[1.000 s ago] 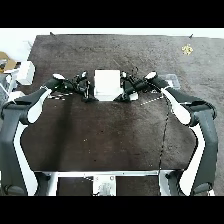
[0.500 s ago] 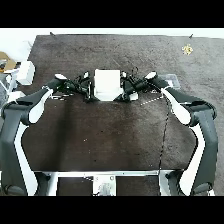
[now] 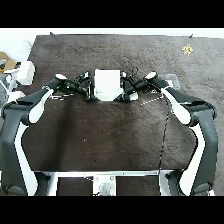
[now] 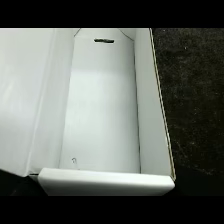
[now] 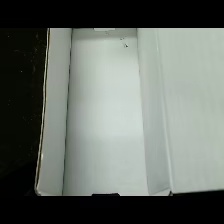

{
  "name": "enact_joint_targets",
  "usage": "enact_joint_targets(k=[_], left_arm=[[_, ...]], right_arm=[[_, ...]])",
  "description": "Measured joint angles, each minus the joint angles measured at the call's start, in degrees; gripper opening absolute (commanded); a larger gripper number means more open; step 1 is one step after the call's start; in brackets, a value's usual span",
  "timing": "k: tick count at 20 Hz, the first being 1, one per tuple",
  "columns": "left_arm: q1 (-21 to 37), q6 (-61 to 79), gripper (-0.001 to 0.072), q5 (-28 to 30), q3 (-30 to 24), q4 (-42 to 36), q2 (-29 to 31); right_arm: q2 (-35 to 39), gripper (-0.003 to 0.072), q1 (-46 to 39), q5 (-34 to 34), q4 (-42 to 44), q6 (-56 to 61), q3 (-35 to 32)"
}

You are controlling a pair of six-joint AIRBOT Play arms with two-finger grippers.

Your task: Fold the box and place the chain.

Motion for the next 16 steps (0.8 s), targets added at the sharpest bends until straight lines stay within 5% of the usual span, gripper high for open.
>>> enact_joint_targets(k=[9, 11, 16], left_arm=[[-0.04, -0.15, 0.0709, 0.02, 0.0, 0.11, 0.0], [-0.04, -0.59, 0.0406, 0.02, 0.0, 0.13, 0.0], [-0.04, -1.18, 0.0394, 0.0, 0.0, 0.17, 0.0]], right_arm=[[0.0, 0.0497, 0.0, 0.0, 0.0, 0.0, 0.0], [0.0, 0.0497, 0.0, 0.0, 0.0, 0.09, 0.0], [0.0, 0.0497, 0.0, -0.02, -0.02, 0.11, 0.0]])
